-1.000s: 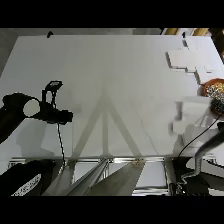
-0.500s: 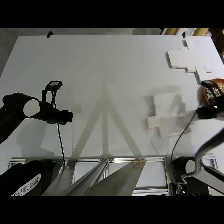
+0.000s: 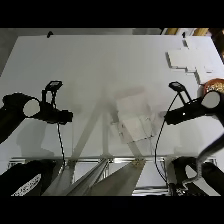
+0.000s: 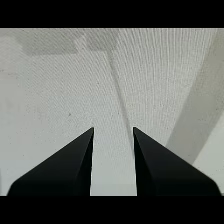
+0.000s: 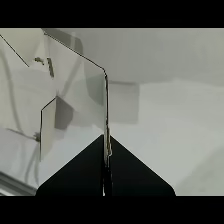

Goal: Fold the box and place the chain.

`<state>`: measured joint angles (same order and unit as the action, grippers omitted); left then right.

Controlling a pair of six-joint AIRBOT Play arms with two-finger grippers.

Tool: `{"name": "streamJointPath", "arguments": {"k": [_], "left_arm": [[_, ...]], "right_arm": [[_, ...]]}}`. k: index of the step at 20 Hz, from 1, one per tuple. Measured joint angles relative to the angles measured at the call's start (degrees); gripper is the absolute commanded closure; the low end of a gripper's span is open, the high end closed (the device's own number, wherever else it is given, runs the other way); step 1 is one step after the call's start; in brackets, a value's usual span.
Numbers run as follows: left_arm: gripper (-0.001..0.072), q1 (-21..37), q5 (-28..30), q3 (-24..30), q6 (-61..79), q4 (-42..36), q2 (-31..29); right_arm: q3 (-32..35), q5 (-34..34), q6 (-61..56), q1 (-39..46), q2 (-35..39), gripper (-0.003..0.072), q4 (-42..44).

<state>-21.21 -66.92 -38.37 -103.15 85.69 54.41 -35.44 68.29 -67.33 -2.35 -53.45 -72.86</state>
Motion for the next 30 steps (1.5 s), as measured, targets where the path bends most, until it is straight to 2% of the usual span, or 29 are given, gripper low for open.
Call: {"name": "streamJointPath", "arguments": {"k": [3,6,8,9,10,11,13,16,18,19,21,26,30], "left_arm": [[0.0436,0.0,0.68,0.0,0.0,0.02,0.0],[0.0444,0.0,4.44,0.0,0.0,0.0,0.0],[0.0562,0.04,8.33,0.0,0.0,-0.33,0.04],[0.0494,0.07,10.4,0.0,0.02,-1.01,0.04],[0.0308,0.07,12.31,0.0,0.61,-2.58,0.17],[0.026,0.07,14.27,0.0,2.8,-5.75,0.55],[0.0257,0.07,17.97,0.0,12.92,-16.9,2.34],[0.0254,0.07,20.35,-0.02,37.13,-41.51,8.22],[0.0254,0.07,18.62,-0.83,52.63,-56.81,14.4],[0.0247,0.07,17.22,-1.77,58.05,-61.7,17.64],[0.0133,0.04,13.07,-5.11,65.77,-68.02,24.68],[0.0133,-0.39,4.7,-14.16,74.14,-72.43,38.51],[0.0139,-2.49,2.58,-16.59,79.76,-73.22,42.47]], "right_arm": [[1.79,-2.69,-3.37,-3.56,1.88,0.0666,0.7],[2.49,-3.89,-4.79,-5.2,2.58,0.0666,1.01],[2.71,-4.33,-5.27,-5.7,2.8,0.0666,1.2],[2.75,-4.42,-5.4,-5.88,2.86,0.0666,1.2],[2.82,-4.61,-5.57,-5.97,2.91,0.0666,1.22],[2.84,-4.63,-5.79,-6.05,2.95,0.0666,1.25],[2.86,-4.74,-5.79,-6.16,2.99,0.0666,1.29],[2.86,-4.81,-5.95,-6.21,2.97,0.0666,1.31],[2.86,-4.87,-5.95,-6.21,2.99,0.0665,1.31],[2.86,-4.9,-5.95,-6.21,2.99,0.0665,1.33],[2.89,-4.92,-5.92,-6.21,2.99,0.0665,1.33],[2.86,-4.94,-5.77,-6.21,2.99,0.0665,1.33],[2.89,-4.96,-5.75,-6.21,2.99,0.0665,1.33]]}}
